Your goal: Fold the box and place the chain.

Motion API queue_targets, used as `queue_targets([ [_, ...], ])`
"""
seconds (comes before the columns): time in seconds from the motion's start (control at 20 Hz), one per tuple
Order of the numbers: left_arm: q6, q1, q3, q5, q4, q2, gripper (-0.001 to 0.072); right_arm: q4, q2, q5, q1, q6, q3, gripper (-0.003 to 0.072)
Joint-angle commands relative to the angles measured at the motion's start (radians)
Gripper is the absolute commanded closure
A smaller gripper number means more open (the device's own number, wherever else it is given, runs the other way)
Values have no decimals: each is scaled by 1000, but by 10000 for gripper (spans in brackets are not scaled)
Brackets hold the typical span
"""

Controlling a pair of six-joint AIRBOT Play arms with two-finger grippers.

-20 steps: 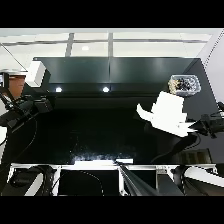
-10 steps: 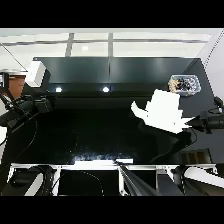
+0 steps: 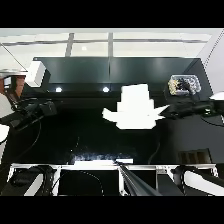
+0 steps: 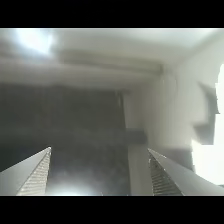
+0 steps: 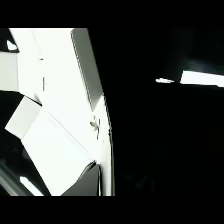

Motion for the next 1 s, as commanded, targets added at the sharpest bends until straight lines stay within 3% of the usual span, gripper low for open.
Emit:
queue_targets([
  [0.0, 5, -35, -1, -37, -32, -42, 25, 55, 94, -227, 286, 7, -35, 647],
  [0.2, 31, -62, 0, -39, -138, -134, 25, 88, 242, -575, 551, 7, -202, 648],
  [0.3, 99, -42, 1, -40, -220, -191, 26, 93, 271, -661, 631, 7, -262, 648],
  [0.4, 254, 3, 1, -93, -375, -268, 26, 92, 272, -668, 673, 7, -288, 648],
  [0.6, 728, 151, 3, -385, -708, -477, 26, 101, 273, -670, 693, 8, -297, 647],
  [0.75, 882, 186, 25, -426, -728, -598, 25, 100, 273, -666, 693, 19, -297, 648],
  [0.95, 1015, 72, 147, -494, -716, -759, 25, 101, 273, -657, 693, 30, -297, 648],
])
